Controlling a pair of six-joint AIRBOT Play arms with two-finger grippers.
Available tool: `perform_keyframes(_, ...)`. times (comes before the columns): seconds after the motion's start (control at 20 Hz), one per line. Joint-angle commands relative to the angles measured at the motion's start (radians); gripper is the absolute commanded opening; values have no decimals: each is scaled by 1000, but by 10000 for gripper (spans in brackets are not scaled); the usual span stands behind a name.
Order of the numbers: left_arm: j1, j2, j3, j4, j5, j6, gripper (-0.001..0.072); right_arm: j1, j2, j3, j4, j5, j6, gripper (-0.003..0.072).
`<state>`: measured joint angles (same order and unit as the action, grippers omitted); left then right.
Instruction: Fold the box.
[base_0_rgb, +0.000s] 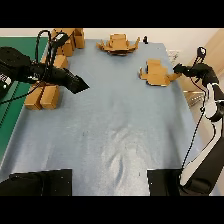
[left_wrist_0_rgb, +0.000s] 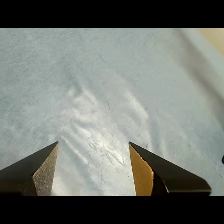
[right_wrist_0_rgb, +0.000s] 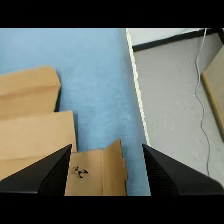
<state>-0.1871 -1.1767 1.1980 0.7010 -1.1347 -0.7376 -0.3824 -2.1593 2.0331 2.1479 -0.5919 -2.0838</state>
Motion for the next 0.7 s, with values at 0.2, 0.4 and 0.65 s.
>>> perform_keyframes(0.2,0,0,0,2,10,-3,689,3,-23,3,-83,-47,69,634)
perform_keyframes(0.4,0,0,0,2,10,-3,688,3,-5,4,-79,-143,70,11)
perform_keyframes(0.65,1,0,1,2,8,-3,689,5,132,4,39,-290,91,8)
